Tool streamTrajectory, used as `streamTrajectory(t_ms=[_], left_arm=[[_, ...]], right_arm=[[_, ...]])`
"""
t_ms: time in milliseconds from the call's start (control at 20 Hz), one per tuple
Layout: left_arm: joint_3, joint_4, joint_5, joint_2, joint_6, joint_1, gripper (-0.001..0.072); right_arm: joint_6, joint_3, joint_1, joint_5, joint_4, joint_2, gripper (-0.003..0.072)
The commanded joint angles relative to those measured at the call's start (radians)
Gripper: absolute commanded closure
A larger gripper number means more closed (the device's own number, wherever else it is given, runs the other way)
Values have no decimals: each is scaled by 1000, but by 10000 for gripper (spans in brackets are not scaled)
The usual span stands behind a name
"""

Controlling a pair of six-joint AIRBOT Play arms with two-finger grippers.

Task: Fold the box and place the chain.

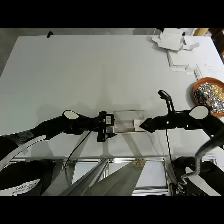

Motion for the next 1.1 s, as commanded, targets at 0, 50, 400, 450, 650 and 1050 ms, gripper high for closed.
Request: streamTrajectory(t_ms=[0, 50, 400, 450, 650, 1050], left_arm=[[1, 0, 0, 1, 0, 0, 569], [1, 0, 0, 1, 0, 0, 569], [1, 0, 0, 1, 0, 0, 569], [1, 0, 0, 1, 0, 0, 569], [1, 0, 0, 1, 0, 0, 569], [1, 0, 0, 1, 0, 0, 569]], right_arm=[[325, 62, 121, -62, -245, -2, 246], [430, 91, 163, -62, -341, -6, 246], [702, 190, 341, -62, -478, -112, 253], [729, 193, 353, -67, -481, -122, 255], [841, 198, 384, -89, -507, -151, 280], [984, 217, 426, -128, -581, -166, 350]])
